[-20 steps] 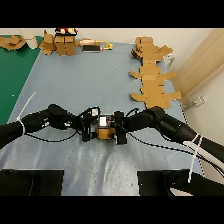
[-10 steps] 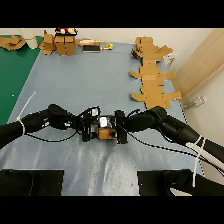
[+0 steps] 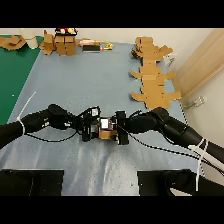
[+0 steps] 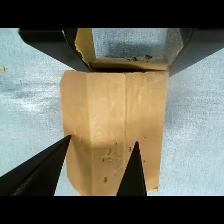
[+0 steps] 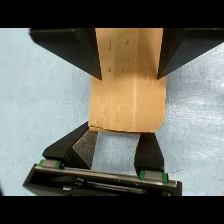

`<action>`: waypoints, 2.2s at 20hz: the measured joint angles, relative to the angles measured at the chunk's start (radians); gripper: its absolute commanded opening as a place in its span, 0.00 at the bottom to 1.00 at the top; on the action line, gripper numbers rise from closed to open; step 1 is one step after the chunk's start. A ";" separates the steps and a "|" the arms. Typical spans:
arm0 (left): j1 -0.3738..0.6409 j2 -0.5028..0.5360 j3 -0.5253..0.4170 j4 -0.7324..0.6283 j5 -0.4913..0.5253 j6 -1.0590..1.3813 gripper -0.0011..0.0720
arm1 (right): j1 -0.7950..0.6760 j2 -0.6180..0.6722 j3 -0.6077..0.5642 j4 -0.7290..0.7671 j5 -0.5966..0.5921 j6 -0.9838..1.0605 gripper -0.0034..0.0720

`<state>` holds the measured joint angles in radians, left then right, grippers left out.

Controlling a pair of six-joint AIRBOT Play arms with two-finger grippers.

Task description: Fold the box.

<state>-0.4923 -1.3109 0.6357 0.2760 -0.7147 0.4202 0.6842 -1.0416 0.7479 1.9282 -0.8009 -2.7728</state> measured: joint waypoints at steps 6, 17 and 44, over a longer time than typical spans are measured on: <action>0.000 0.000 0.000 0.000 0.001 0.000 0.76 | 0.075 0.000 -0.011 -0.178 0.058 0.137 0.65; 0.000 0.000 0.000 0.000 0.000 0.000 0.76 | 0.153 0.012 -0.012 -0.344 0.068 0.280 0.47; 0.000 0.000 0.000 0.000 0.002 0.000 0.76 | 0.162 0.030 -0.010 -0.407 0.064 0.311 0.14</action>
<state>-0.4923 -1.3106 0.6357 0.2760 -0.7132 0.4202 0.8459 -1.0115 0.7376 1.5208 -0.7372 -2.4615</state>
